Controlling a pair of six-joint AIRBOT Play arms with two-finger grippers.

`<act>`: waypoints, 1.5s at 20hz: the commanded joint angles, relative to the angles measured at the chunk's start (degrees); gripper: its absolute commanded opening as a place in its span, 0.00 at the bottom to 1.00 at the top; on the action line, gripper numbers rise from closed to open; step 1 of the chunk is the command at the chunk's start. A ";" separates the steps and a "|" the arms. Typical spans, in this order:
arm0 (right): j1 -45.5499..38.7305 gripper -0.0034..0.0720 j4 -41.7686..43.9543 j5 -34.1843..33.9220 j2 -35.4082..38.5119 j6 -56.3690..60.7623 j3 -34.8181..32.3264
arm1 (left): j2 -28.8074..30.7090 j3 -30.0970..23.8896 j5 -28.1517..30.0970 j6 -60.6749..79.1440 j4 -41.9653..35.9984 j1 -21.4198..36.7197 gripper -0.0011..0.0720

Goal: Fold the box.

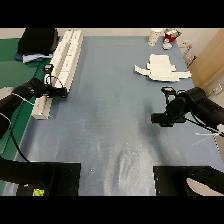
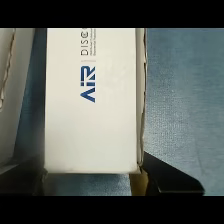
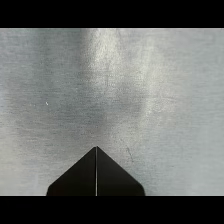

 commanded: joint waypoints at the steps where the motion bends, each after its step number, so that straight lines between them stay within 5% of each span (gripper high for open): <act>1: -0.02 0.05 0.00 0.00 -0.02 0.02 0.07 | -0.90 0.42 -1.16 2.10 0.04 0.07 0.68; 13: -0.02 0.05 0.02 0.00 -0.02 0.02 0.07 | -1.42 0.42 -2.25 1.81 0.02 0.07 0.69; 14: -0.02 0.05 0.02 0.00 -0.02 0.02 0.07 | -1.42 0.42 -2.25 1.70 0.00 0.07 0.95; 15: -0.02 0.05 0.02 0.00 -0.02 0.02 0.07 | -1.42 0.42 -2.27 0.96 0.00 0.07 0.97; 25: -0.02 0.05 0.02 0.00 0.00 0.02 0.07 | 1.49 0.44 -6.10 0.98 0.31 0.20 0.97; 30: -0.02 0.05 0.02 0.00 -0.02 0.02 0.07 | 7.76 0.46 -13.86 0.96 0.70 1.95 0.97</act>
